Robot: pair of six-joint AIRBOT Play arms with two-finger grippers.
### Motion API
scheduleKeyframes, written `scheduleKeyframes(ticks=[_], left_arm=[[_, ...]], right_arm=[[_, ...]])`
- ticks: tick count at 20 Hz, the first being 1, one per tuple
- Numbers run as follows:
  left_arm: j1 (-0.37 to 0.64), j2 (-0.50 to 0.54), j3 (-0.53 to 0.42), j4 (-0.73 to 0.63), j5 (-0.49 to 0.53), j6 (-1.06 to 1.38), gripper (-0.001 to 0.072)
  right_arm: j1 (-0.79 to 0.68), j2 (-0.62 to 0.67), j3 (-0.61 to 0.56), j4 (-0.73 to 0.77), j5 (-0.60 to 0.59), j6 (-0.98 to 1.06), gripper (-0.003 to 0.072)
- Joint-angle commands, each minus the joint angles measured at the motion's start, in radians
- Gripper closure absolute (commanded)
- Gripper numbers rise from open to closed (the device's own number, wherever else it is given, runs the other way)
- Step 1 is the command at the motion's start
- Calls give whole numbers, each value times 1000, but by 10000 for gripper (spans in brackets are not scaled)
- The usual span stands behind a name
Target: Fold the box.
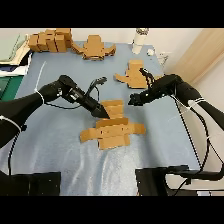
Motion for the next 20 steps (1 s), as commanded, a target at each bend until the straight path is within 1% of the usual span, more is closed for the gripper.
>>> scheduleKeyframes(ticks=[1,4,7,11,14,20], left_arm=[[-45,43,-72,3,141,124,700],[-61,99,-159,13,222,187,699],[-89,144,-206,52,247,216,699],[-116,146,-225,85,248,217,699],[-115,146,-240,99,267,216,699],[-116,146,-254,99,261,209,698]], right_arm=[[-5,1,19,-6,13,27,681],[0,0,19,-1,60,35,682],[3,0,19,1,94,35,682],[3,0,19,3,105,35,681],[5,0,19,3,104,35,682],[5,0,19,3,103,35,682]])
